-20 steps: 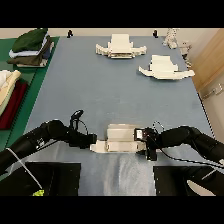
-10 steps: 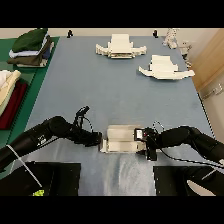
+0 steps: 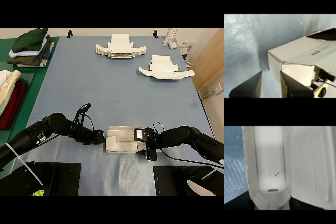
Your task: Fold the box.
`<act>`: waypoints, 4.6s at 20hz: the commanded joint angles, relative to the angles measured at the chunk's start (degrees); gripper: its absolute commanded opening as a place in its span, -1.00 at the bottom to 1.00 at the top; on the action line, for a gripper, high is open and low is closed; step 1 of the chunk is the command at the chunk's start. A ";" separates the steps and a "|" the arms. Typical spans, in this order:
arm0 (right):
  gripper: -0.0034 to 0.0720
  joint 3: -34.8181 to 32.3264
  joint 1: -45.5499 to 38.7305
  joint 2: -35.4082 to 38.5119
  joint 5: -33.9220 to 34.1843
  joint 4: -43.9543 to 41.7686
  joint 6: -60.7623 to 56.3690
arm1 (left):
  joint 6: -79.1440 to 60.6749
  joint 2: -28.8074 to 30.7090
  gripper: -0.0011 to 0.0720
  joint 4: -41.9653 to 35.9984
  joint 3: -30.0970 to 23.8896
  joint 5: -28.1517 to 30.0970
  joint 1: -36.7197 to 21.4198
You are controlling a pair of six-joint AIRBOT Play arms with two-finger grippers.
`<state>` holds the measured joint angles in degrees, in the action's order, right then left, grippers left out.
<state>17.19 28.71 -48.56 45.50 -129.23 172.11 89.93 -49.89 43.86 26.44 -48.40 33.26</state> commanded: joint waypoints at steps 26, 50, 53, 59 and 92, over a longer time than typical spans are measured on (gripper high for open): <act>0.50 0.04 -0.02 0.04 -0.02 0.00 0.00 | 47.84 -13.57 -0.02 34.34 19.78 -8.66 25.97; 0.50 0.04 -0.02 0.04 -0.02 0.00 0.00 | 65.53 -30.88 -0.02 47.54 32.26 -19.15 34.07; 0.50 0.04 -0.02 0.04 -0.02 0.00 0.00 | 65.51 -30.88 -0.94 48.09 32.24 -18.64 34.29; 0.50 0.04 -0.02 0.04 -0.02 0.00 0.00 | 65.51 -30.86 -0.94 47.67 32.24 -17.79 34.29; 0.50 0.04 -0.02 0.04 -0.02 0.00 0.00 | 34.67 -21.57 -0.94 48.89 44.76 -43.82 34.56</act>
<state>17.19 28.71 -48.53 45.47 -129.21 172.13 132.03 -72.42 91.88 71.20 -91.74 67.68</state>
